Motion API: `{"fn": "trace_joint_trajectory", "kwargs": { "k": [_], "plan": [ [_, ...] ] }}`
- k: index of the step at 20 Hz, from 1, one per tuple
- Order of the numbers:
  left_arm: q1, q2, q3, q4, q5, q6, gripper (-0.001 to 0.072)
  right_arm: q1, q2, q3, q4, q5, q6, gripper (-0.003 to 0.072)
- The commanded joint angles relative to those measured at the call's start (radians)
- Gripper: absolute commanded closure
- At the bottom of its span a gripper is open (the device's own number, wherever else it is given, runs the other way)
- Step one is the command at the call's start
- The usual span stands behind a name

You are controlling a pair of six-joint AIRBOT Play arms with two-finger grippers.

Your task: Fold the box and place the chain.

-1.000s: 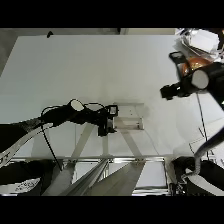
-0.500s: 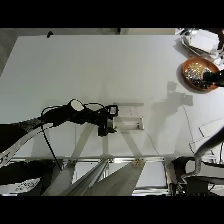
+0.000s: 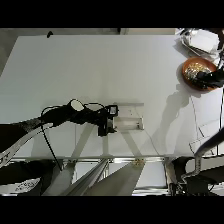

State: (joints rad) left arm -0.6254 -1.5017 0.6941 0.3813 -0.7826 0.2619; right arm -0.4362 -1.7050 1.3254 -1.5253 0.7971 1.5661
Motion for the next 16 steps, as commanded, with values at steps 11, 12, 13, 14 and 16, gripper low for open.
{"fn": "trace_joint_trajectory", "kwargs": {
  "k": [11,12,13,14,16],
  "plan": [
    [0.000,0.001,0.001,0.000,0.000,0.000,0.0437,0.056,0.294,0.003,0.041,0.128,-0.164,0.0671],
    [0.000,0.001,0.001,0.000,0.000,0.000,0.0437,0.064,0.346,0.003,0.041,0.164,-0.187,0.0671],
    [0.000,0.001,0.001,0.000,0.000,0.000,0.0437,0.072,0.401,0.003,0.041,0.207,-0.193,0.0671],
    [0.000,0.001,0.001,0.000,0.000,0.000,0.0437,0.078,0.451,0.003,0.042,0.247,-0.212,0.0671],
    [0.000,0.001,0.001,0.000,0.000,0.000,0.0437,0.095,0.552,0.003,0.048,0.327,-0.234,0.0671]
  ]
}}
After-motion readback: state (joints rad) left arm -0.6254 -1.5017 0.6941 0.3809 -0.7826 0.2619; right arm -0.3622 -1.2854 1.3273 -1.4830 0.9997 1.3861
